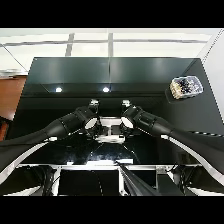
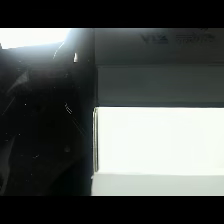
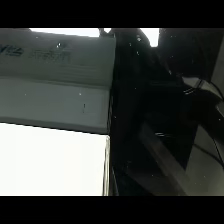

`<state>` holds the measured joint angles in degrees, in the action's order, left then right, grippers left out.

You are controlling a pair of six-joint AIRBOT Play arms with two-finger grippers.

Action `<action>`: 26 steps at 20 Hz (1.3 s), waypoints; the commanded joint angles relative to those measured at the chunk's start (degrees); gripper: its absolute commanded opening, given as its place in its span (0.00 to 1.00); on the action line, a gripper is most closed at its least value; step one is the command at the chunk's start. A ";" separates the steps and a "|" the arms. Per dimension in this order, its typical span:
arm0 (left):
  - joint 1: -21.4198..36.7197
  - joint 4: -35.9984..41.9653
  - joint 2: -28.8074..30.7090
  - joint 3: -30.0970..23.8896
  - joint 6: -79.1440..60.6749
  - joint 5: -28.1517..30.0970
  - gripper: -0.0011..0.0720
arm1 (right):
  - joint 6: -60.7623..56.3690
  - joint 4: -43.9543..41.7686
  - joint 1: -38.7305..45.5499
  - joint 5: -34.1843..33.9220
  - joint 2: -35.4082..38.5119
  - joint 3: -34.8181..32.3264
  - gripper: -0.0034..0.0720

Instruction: Fold the box and place the chain.

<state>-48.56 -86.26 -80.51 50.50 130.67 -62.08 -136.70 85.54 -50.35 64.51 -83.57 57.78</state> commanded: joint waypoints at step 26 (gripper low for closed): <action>0.02 0.02 0.00 0.00 0.02 0.00 0.06 | 1.62 0.22 0.00 1.29 3.37 0.90 0.62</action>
<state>-48.56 -86.24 -80.51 50.48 130.65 -62.06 -137.08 85.80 -50.35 65.84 -81.76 58.48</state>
